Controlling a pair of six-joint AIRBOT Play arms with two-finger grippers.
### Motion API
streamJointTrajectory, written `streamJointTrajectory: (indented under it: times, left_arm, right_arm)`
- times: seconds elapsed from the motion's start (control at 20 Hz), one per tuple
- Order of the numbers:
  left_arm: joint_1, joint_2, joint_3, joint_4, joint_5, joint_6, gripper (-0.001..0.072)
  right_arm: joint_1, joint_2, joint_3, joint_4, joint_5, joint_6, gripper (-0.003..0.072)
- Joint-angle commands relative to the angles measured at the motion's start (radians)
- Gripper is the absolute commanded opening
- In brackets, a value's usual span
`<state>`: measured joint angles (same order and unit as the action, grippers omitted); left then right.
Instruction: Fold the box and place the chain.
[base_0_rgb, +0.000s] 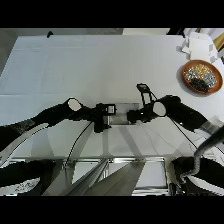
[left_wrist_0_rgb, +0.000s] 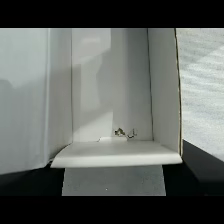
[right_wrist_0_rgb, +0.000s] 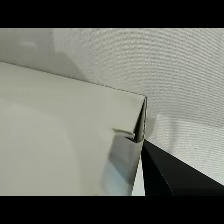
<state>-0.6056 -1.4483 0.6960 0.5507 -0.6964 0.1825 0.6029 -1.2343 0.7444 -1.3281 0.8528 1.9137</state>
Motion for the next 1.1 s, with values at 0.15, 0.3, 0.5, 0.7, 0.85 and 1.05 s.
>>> streamJointTrajectory:
  times: [0.15,0.3,0.5,0.7,0.85,1.05]
  left_arm:
    - [0.0,0.0,0.0,0.0,0.0,0.0,0.0135]
    - [0.0,0.0,0.0,0.0,0.0,0.0,0.0135]
    - [0.0,0.0,0.0,0.0,0.0,0.0,0.0135]
    - [0.0,0.0,0.0,0.0,0.0,0.0,0.0135]
    - [0.0,0.0,0.0,0.0,0.0,0.0,0.0135]
    - [0.0,0.0,0.0,0.0,0.0,0.0,0.0135]
  right_arm:
    - [0.066,-0.075,0.067,-0.105,0.08,0.199,0.0465]
    - [0.097,-0.076,0.082,-0.17,0.104,0.277,0.0465]
    - [0.131,-0.08,0.092,-0.222,0.13,0.342,0.0464]
    - [0.151,-0.11,0.122,-0.238,0.157,0.385,0.0456]
    - [0.151,-0.113,0.124,-0.245,0.158,0.383,0.0456]
    - [0.151,-0.113,0.125,-0.255,0.153,0.383,0.041]
